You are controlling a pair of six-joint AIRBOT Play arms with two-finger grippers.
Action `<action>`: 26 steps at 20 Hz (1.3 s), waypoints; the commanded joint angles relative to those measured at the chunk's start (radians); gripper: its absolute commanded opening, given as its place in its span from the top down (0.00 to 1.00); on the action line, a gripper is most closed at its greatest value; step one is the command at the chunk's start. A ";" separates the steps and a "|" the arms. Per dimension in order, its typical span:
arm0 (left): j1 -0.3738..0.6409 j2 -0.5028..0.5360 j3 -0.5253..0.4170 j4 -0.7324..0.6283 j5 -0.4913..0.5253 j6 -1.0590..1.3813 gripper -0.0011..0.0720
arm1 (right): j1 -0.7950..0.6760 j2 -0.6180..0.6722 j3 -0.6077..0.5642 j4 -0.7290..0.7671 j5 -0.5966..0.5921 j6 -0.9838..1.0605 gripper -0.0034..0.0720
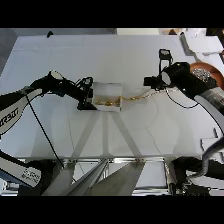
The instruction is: Fold the box and place the chain.
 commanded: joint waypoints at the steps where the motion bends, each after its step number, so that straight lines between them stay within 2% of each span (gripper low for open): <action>1: 0.000 0.000 0.000 0.000 0.000 0.000 0.61 | 0.113 0.085 0.001 -0.065 0.071 -0.004 0.94; 5: 0.000 0.000 0.000 0.000 0.000 0.000 0.61 | 0.300 0.137 0.001 -0.076 0.092 -0.007 0.94; 9: 0.000 0.000 0.000 0.000 0.000 0.000 0.61 | 0.454 0.135 0.001 -0.075 0.039 -0.006 0.94; 15: 0.000 0.000 0.000 0.000 0.000 0.000 0.61 | 0.529 0.081 0.021 -0.052 -0.030 -0.007 0.94; 18: 0.000 0.000 0.000 0.000 0.000 0.000 0.61 | 0.544 0.033 0.078 -0.014 -0.069 -0.025 0.94; 23: 0.000 0.000 0.000 0.000 0.000 0.000 0.61 | 0.558 -0.121 0.272 0.122 -0.075 -0.198 0.94; 26: 0.000 0.000 0.000 0.000 0.000 0.000 0.61 | 0.557 -0.201 0.336 0.118 -0.098 -0.198 0.94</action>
